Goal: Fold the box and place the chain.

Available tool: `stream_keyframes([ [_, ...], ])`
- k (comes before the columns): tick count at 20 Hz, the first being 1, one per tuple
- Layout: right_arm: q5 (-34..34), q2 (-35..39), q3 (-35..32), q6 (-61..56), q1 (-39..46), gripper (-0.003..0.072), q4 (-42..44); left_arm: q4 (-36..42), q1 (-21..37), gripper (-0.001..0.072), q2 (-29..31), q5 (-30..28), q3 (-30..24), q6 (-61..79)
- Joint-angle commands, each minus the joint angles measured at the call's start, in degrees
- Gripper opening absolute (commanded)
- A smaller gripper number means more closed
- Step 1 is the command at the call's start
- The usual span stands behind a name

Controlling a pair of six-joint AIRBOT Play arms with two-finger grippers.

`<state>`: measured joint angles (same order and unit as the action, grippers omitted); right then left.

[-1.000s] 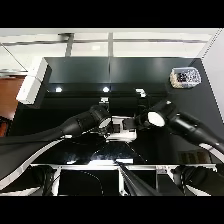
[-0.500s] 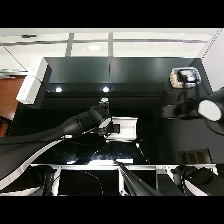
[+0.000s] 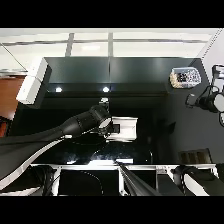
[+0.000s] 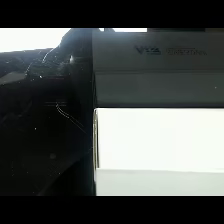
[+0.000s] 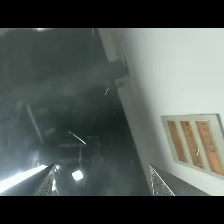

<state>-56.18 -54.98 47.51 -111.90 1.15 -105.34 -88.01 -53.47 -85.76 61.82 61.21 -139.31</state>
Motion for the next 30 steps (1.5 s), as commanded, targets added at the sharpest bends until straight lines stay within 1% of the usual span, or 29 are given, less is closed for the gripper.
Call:
stream_keyframes([
  [1, 6.78, -7.85, 6.71, 1.86, 6.36, 0.0705, 2.69, 0.02, 0.02, 0.003, -0.02, 0.02, -0.02, 0.0],
  [3, 6.67, -14.93, 15.58, 2.21, 7.45, 0.0704, 3.34, 0.07, 0.02, 0.003, -0.02, 0.11, -0.02, 0.0],
  [6, 4.26, -27.23, 30.34, 2.23, 8.5, 0.0698, 5.92, 0.2, 0.02, 0.0031, -0.02, 0.22, -0.02, 0.0],
  [9, -2.08, -40.04, 45.53, 1.53, 8.94, 0.0697, 6.73, 0.17, 0.02, 0.003, -0.02, 0.22, -0.02, 0.0],
  [11, -7.19, -47.15, 53.4, -1.29, 9.53, 0.0696, 7.67, 0.17, 0.02, 0.0031, -0.02, 0.22, -0.02, 0.0],
  [12, -8.11, -49.64, 55.84, -2.01, 9.81, 0.0697, 8.72, 0.17, 0.02, 0.0031, -0.02, 0.22, -0.02, 0.0],
  [15, -7.76, -54.25, 59.93, -4.26, 10.47, 0.0696, 9.49, 0.17, 0.02, 0.0031, -0.02, 0.24, -0.02, 0.0],
  [17, -7.65, -56.22, 61.24, -4.26, 10.69, 0.0696, 9.73, 0.17, 0.02, 0.003, -0.02, 0.7, -0.02, 0.0],
  [22, -5.7, -58.4, 61.29, -4.31, 11.26, 0.0696, 9.75, 0.17, 0.02, 0.003, -0.02, 0.81, -0.02, 0.0],
  [30, -5.33, -59.34, 61.29, -5.38, 12.11, 0.0695, 9.31, 0.17, 0.02, 0.0031, -0.02, 0.83, -0.02, 0.0],
])
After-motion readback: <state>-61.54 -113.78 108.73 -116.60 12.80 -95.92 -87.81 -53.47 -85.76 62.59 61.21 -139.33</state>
